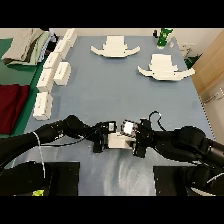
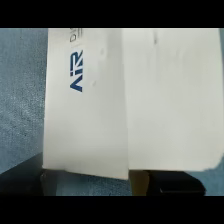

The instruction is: Fold the box.

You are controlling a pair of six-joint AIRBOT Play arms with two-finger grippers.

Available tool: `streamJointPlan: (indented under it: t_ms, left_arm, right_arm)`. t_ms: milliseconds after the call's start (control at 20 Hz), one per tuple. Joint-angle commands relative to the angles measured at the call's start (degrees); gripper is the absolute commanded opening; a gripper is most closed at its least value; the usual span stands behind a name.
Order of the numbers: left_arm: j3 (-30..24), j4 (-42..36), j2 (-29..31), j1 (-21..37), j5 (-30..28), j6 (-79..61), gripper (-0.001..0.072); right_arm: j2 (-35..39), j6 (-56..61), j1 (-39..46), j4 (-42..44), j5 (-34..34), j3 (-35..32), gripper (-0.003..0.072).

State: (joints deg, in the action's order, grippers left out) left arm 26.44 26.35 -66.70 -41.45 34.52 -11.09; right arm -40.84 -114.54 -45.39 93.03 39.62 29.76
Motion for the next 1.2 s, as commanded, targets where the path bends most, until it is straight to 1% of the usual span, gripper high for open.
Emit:
streamJointPlan:
  t_ms: [0, 100, 150, 200, 350, 500, 600, 800, 1150]
  left_arm:
    - [0.04, 0.02, 0.02, 0.02, 0.0, -0.02, 0.0537]
    - [0.04, 0.02, 0.0, 0.02, -0.02, -0.02, 0.0537]
    - [0.04, 0.02, 0.0, 0.02, -0.02, -0.02, 0.0538]
    - [0.04, 0.02, 0.0, 0.02, 0.0, -0.02, 0.0537]
    - [0.04, 0.02, 0.0, 0.02, 0.0, -0.02, 0.0537]
    - [0.04, 0.02, 0.0, 0.02, -0.02, -0.02, 0.0537]
    - [0.04, 0.02, 0.0, 0.02, -0.02, -0.02, 0.0538]
    - [0.04, 0.02, 0.0, 0.02, 0.0, -0.02, 0.0538]
    - [0.04, 0.02, 0.0, 0.02, -0.02, -0.02, 0.0537]
  right_arm:
    - [-2.43, -5.66, -0.09, 1.51, 0.04, -0.04, 0.0412]
    - [-2.32, -5.66, -0.09, 1.81, 0.04, 0.07, 0.042]
    - [-2.29, -5.97, -0.09, 2.75, 0.11, 0.13, 0.0535]
    - [-2.36, -6.4, -0.09, 3.69, 0.28, 0.15, 0.0583]
    - [-3.32, -10.86, -0.09, 5.44, 0.31, 0.15, 0.0584]
    - [-6.32, -15.8, -0.09, 4.55, -0.39, 0.17, 0.0583]
    - [-7.37, -19.65, -0.09, 3.87, -2.25, 0.2, 0.0583]
    - [-7.3, -20.72, -0.09, 1.97, -3.19, 0.98, 0.0583]
    - [-7.28, -23.12, -0.09, 1.42, -4.9, 1.01, 0.0583]
